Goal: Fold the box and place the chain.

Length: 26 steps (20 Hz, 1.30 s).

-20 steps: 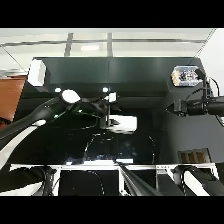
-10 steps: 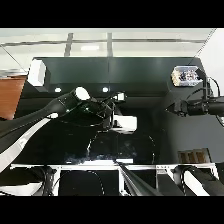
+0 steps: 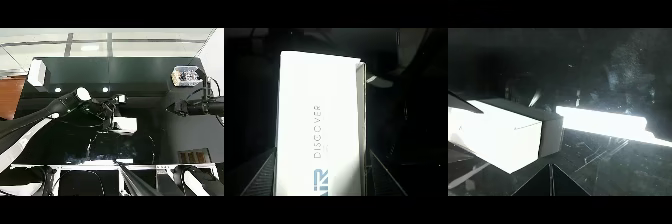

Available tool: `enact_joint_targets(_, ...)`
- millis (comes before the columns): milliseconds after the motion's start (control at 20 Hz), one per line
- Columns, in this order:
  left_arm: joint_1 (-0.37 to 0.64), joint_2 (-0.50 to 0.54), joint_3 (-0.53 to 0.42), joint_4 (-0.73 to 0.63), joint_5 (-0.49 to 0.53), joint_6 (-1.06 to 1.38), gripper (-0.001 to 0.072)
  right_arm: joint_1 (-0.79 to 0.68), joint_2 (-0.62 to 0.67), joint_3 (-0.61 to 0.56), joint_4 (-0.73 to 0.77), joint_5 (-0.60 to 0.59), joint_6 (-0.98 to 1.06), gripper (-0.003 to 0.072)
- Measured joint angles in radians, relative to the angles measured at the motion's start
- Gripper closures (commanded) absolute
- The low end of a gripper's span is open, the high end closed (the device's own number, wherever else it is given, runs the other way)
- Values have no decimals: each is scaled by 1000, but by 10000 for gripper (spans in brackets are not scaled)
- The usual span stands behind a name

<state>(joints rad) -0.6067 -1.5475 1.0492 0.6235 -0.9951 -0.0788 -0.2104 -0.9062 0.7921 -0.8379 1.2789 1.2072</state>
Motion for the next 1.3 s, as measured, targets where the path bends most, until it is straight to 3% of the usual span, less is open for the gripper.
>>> enact_joint_targets(300,-38,-6,0,40,24,-5,-6,0,0,0,-5,0,0,674)
enact_joint_targets(850,-167,-52,0,19,212,-31,2,0,0,0,-6,0,0,674)
enact_joint_targets(900,-175,-53,0,12,227,-31,220,0,0,0,-6,0,0,674)
enact_joint_targets(950,-181,-54,0,8,236,-34,368,0,0,0,-6,0,0,674)
enact_joint_targets(1150,-172,-29,0,41,247,-84,372,-1,0,0,-8,0,0,674)
enact_joint_targets(1300,-99,36,0,189,246,-261,372,-1,0,0,-26,0,0,674)
